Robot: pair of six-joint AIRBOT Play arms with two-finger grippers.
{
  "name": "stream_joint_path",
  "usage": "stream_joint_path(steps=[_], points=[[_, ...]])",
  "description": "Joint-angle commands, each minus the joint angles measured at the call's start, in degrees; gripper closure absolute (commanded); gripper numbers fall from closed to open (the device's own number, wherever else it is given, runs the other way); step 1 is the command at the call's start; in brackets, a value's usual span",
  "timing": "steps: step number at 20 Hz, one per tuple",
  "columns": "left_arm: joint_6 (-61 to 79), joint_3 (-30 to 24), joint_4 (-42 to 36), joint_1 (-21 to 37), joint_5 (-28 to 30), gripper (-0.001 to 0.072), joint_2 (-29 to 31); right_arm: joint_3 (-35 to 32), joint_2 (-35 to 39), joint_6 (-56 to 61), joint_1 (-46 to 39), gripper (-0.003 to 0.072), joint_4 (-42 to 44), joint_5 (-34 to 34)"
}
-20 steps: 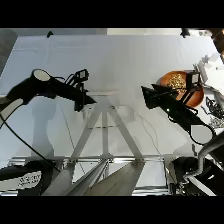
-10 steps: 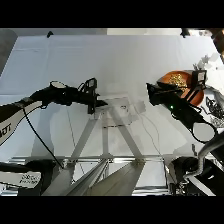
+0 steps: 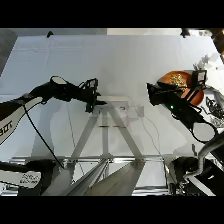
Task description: Fold the box and place the chain.
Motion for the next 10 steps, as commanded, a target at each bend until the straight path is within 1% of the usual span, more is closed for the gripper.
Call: stream_joint_path(steps=[1,5,10], points=[[-1.03,2.21,2.12,-0.07,-1.51,0.0706,-0.72,0.04,0.04,0.02,-0.02,0.0171,0.0,0.09],[-1.01,2.21,0.72,-0.09,-1.95,0.0706,-4.74,0.04,0.04,0.02,-0.02,0.017,0.0,0.22],[-1.03,2.23,0.74,0.02,-1.29,0.0702,-5.09,0.04,0.04,0.0,-0.02,0.017,0.0,0.26]])
